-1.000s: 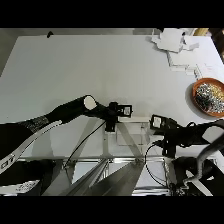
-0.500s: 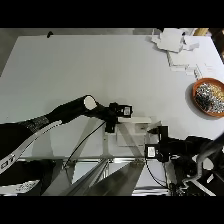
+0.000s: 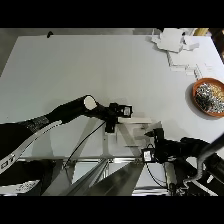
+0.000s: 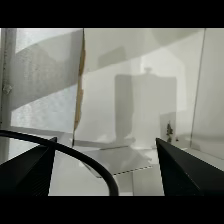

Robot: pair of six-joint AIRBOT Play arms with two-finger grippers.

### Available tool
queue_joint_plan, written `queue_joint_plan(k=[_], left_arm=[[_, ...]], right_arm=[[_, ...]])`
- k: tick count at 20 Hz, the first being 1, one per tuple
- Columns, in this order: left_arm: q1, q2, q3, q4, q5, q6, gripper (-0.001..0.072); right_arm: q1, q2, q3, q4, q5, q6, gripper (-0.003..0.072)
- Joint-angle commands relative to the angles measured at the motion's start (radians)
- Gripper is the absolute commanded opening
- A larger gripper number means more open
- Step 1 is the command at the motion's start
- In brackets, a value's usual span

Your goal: Fold the box and place the chain.

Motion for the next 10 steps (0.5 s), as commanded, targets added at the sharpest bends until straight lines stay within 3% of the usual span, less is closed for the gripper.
queue_joint_plan(k=[1, 5, 10], left_arm=[[0.0, 0.0, 0.0, 0.0, 0.0, 0.0, 0.0012], [0.0, 0.0, 0.0, 0.0, 0.0, 0.0, 0.0013], [0.0, 0.0, 0.0, 0.0, 0.0, 0.0, 0.0013]], right_arm=[[-0.054, -0.005, 0.014, -0.007, -0.024, 0.003, 0.0677], [-0.167, -0.005, 0.055, 0.011, -0.023, 0.002, 0.0677], [-0.186, -0.024, 0.089, 0.037, -0.003, -0.01, 0.0677]])
